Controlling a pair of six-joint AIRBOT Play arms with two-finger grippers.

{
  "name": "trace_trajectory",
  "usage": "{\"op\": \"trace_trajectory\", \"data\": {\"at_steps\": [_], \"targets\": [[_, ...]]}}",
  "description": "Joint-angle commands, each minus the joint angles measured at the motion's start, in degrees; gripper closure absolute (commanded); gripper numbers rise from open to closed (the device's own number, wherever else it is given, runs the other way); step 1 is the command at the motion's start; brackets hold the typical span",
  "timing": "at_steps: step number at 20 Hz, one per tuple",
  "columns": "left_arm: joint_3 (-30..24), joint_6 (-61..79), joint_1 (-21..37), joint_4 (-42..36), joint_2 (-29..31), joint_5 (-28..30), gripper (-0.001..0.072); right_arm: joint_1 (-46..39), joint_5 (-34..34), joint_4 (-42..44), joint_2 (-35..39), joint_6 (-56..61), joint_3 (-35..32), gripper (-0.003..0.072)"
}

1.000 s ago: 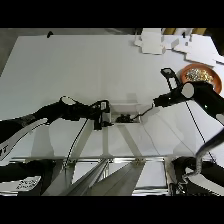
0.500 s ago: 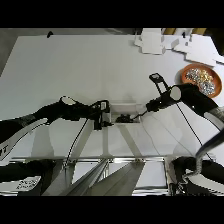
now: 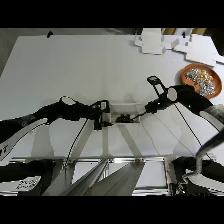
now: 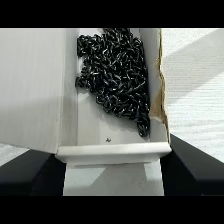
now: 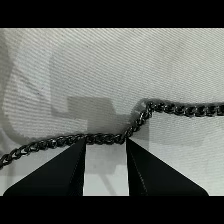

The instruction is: Fold the box and place the chain.

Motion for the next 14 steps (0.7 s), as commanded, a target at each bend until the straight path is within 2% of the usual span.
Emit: {"op": "trace_trajectory", "data": {"at_steps": [1, 5, 7, 9, 10, 14], "targets": [[0.0, 0.0, 0.0, 0.0, 0.0, 0.0, 0.0367, 0.0, 0.0, 0.0, 0.0, 0.1, 0.0, 0.0403], [0.0, 0.0, 0.0, 0.0, 0.0, 0.0, 0.0367, 0.0, 0.0, -0.1, -0.2, 0.1, 0.0, 0.0421], [0.0, 0.0, 0.0, 0.0, 0.0, 0.0, 0.0367, 0.1, 0.0, -0.1, -0.8, 0.1, 0.0, 0.0518], [0.0, 0.0, 0.0, 0.0, 0.0, 0.0, 0.0367, 0.1, 0.1, 0.0, -1.6, 0.0, 0.0, 0.0534], [0.0, 0.0, 0.0, 0.0, 0.0, 0.0, 0.0367, 0.1, 0.3, 0.0, -1.5, -0.3, 0.0, 0.0670], [0.0, 0.0, 0.0, 0.0, 0.0, 0.0, 0.0367, 0.1, 1.6, 0.0, 4.2, -0.6, 0.0, 0.0670]]}}
